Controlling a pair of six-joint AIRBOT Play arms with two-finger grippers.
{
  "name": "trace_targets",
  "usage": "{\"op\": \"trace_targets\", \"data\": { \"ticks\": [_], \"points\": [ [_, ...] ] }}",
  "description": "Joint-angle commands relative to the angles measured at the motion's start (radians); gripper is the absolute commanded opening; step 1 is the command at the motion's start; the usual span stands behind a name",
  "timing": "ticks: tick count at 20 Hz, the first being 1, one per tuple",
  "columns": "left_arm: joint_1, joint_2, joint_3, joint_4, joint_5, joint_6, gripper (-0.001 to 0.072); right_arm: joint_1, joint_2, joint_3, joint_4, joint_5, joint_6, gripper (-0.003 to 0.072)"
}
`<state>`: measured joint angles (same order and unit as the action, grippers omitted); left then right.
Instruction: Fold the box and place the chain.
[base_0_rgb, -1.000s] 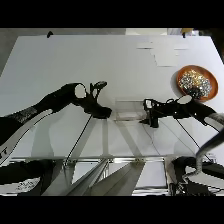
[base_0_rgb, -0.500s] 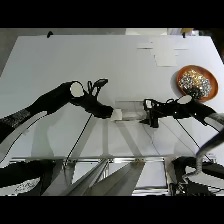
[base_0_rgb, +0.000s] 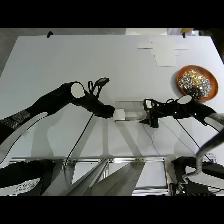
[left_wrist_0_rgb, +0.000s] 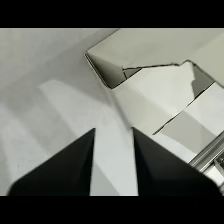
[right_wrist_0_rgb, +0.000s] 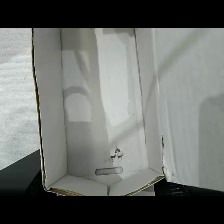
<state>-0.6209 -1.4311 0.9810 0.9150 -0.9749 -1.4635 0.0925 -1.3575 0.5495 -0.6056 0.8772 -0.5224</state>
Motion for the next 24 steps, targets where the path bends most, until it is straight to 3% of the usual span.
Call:
{"op": "trace_targets", "data": {
  "ticks": [1,12,24],
  "points": [
    [-0.004,0.0,0.0,-0.01,0.014,0.002,0.0342,0.0,0.001,0.0,0.0,0.0,0.001,0.0428],
    [-0.066,0.0,0.001,-0.02,0.08,-0.013,0.0353,0.0,0.001,0.0,0.0,0.0,0.0,0.0428],
    [-0.15,-0.003,0.038,0.156,0.133,-0.323,0.0352,0.0,0.001,0.0,0.0,0.0,0.0,0.0428]
  ]
}}
